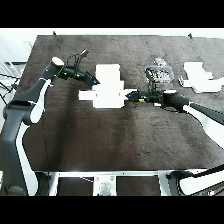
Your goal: Fold the box and place the chain.
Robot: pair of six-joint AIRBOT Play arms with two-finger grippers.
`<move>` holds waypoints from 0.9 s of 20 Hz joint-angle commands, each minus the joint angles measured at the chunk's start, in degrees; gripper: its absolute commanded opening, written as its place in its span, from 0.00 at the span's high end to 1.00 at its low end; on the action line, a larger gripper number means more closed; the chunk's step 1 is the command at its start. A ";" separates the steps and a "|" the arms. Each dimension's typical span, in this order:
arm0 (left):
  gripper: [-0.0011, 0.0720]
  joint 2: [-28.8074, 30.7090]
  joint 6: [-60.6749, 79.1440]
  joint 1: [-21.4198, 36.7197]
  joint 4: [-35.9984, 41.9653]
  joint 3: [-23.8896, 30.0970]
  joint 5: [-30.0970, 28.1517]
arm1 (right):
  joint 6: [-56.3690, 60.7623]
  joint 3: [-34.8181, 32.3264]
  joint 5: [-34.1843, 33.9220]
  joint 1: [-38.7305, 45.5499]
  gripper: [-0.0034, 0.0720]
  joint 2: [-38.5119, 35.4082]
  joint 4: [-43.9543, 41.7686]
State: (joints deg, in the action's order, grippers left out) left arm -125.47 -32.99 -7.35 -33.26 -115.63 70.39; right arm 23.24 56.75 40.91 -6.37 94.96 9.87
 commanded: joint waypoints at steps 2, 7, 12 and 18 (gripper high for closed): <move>0.25 -0.85 0.94 -0.11 1.16 -0.04 1.44 | 0.02 -0.02 0.00 -0.04 0.94 0.02 -0.02; 0.34 -1.51 2.08 -0.11 2.67 -0.04 1.62 | -0.63 -0.02 0.00 -0.04 0.94 0.02 -0.02; 0.51 -1.55 2.91 -0.11 3.32 -0.04 2.97 | -1.05 -0.02 0.00 -0.04 0.94 0.02 0.00; 0.96 -1.55 5.53 -0.11 3.78 0.00 4.44 | -1.03 -0.02 0.02 -0.04 0.91 0.02 -0.04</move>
State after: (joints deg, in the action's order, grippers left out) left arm -126.98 -29.19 -7.46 -29.63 -115.66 74.26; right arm 22.26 56.75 40.84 -6.35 94.98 9.85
